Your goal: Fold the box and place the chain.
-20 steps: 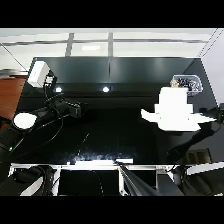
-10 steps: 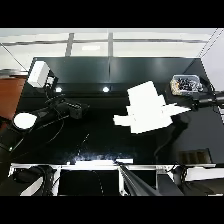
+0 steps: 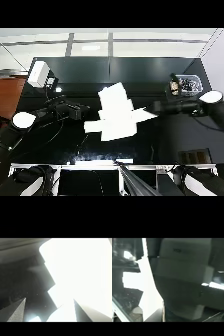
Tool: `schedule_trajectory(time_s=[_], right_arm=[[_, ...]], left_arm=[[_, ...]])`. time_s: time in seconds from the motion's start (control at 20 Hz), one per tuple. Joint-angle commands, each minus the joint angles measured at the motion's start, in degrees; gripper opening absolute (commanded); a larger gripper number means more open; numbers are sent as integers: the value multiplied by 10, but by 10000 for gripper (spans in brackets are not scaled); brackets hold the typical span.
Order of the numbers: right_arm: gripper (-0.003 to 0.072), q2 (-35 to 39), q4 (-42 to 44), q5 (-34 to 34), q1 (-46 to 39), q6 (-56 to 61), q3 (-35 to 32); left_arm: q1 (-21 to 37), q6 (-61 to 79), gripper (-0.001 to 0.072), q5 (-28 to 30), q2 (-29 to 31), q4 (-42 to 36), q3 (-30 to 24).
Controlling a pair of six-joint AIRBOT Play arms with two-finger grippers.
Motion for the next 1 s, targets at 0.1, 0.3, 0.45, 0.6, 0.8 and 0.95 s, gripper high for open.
schedule_trajectory(time_s=[0.1,0.3,0.45,0.6,0.8,0.95], right_arm=[[24,71,-63,-129,157,10,-47],[24,92,-106,-133,186,10,-52],[24,165,-112,-182,186,12,-108],[24,253,-89,-224,186,13,-176],[24,288,-82,-227,186,32,-210],[24,288,-66,-228,186,33,-210]], left_arm=[[85,-48,701,-115,0,-2,0],[171,-57,700,-219,-1,-2,-4],[202,-54,701,-260,-1,-2,-14],[207,-11,701,-290,-14,-1,-25],[174,95,700,-305,-82,-16,-25],[150,251,700,-305,-155,-138,-25]])
